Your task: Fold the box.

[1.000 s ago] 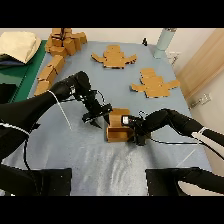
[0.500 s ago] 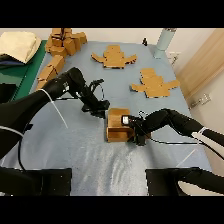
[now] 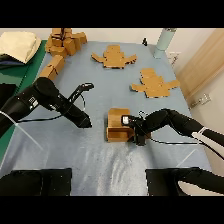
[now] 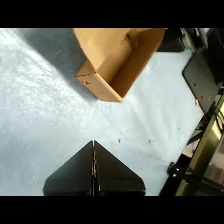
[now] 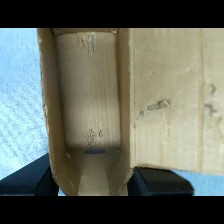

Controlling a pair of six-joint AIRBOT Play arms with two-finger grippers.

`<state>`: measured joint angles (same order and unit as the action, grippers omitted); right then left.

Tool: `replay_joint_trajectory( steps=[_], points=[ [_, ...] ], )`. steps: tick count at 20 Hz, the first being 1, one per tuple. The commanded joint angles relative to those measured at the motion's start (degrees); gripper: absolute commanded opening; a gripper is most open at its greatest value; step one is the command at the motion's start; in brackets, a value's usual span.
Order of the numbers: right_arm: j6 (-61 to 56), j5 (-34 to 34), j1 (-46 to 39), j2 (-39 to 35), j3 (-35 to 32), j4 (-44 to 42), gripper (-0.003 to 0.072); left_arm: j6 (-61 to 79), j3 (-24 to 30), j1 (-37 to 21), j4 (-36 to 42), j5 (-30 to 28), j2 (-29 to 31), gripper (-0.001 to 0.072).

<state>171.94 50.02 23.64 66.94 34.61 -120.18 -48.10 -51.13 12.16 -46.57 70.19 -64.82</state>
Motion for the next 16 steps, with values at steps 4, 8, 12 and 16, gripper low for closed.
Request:
replay_joint_trajectory(
  steps=[4, 8, 12, 16],
  points=[
    [0.0, 0.0, 0.0, 0.0, 0.1, 0.0, 0.0455, 24.1, 5.0, 2.7, 3.3, -7.7, 1.6, 0.0019],
    [0.0, 0.0, 0.0, 0.0, 0.1, 0.0, 0.0455, 44.7, 16.2, 3.2, 7.6, -27.0, 1.6, 0.0578],
    [0.0, 0.0, 0.0, 0.0, 0.1, 0.0, 0.0455, 61.3, 23.0, 7.7, 19.6, -33.5, 0.6, 0.0688],
    [0.0, 0.0, 0.0, 0.0, 0.1, 0.0, 0.0455, 63.2, 20.5, 14.3, 23.8, -38.2, -4.2, 0.0689]
  ],
)
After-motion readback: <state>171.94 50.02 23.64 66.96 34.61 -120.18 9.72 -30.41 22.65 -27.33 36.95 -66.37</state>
